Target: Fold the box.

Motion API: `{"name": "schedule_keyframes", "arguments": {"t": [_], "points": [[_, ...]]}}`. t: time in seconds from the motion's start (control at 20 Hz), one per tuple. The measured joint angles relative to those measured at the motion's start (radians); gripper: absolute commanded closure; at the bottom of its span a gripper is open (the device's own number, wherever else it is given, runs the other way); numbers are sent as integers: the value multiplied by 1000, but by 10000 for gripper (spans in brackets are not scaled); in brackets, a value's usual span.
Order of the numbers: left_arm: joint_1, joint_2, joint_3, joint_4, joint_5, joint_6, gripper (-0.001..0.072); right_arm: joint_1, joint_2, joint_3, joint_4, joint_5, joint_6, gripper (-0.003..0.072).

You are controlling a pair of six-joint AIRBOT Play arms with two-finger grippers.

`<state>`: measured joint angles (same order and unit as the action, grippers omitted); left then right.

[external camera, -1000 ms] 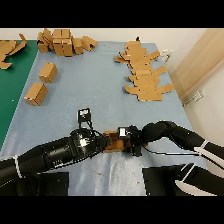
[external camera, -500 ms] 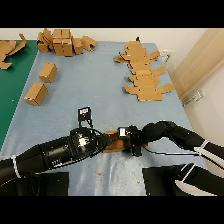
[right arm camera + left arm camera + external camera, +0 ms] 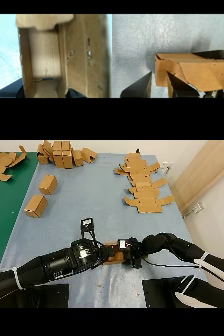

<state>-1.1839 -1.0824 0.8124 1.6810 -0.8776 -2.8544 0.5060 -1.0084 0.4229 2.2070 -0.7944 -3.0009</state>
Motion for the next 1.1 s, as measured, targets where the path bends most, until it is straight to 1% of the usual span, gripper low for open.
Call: {"name": "schedule_keyframes", "arguments": {"t": [0.05,0.9,1.1], "points": [[0,-5,0,-1,4,2,41,0,0,0,0,0,0,176],[1,-78,2,-68,4,16,51,0,0,0,0,0,0,177],[6,-114,24,-99,2,65,51,0,0,0,0,0,0,177]]}}
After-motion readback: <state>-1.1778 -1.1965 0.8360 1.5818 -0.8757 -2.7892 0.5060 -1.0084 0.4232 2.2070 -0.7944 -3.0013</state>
